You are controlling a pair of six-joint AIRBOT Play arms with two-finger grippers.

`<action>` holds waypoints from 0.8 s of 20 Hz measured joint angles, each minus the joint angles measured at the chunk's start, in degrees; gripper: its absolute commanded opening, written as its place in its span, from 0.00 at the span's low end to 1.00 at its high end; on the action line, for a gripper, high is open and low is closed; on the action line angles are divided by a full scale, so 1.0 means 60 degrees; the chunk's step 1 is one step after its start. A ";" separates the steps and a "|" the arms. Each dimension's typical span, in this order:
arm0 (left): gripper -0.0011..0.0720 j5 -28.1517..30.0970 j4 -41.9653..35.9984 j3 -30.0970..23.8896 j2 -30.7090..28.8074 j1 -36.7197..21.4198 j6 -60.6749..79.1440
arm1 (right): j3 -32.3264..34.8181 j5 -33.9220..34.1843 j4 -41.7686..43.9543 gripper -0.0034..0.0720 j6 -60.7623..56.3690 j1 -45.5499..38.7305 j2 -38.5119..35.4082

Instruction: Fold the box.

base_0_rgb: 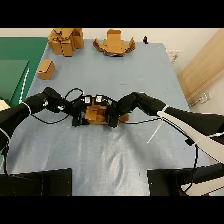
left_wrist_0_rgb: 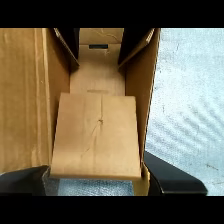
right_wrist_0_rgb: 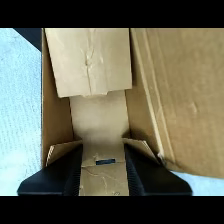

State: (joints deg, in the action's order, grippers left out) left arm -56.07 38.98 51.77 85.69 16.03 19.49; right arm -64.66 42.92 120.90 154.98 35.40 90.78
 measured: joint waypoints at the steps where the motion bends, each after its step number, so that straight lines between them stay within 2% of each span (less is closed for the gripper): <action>1: 0.50 -0.0004 0.0000 0.0000 0.0000 0.0000 -0.0004 | 0.0000 0.0007 0.0004 0.53 -0.0004 -0.0004 0.0000; 2: 0.50 0.0000 0.0000 0.0000 0.0000 0.0000 -0.0007 | 0.0000 0.0029 -0.0004 0.32 -0.0055 -0.0011 -0.0015; 3: 0.50 -0.0004 0.0000 0.0000 0.0000 0.0000 -0.0022 | 0.0000 0.0084 -0.0047 0.06 -0.0189 -0.0025 -0.0047; 9: 0.50 0.0000 0.0000 0.0000 0.0000 0.0000 -0.0022 | 0.0000 0.1596 -0.0845 0.05 -0.1657 -0.0579 -0.0736; 13: 0.50 0.0000 0.0000 0.0000 0.0000 0.0000 -0.0018 | 0.0237 0.2167 -0.0058 0.05 -0.2772 -0.1610 -0.1749; 16: 0.50 0.0000 0.0000 0.0000 0.0000 0.0000 -0.0018 | 0.1122 0.2153 0.0423 0.05 -0.4488 -0.2914 -0.2812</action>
State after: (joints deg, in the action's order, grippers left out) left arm -56.07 38.98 51.77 85.69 16.03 19.38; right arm -57.93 55.83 123.44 128.05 17.91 73.91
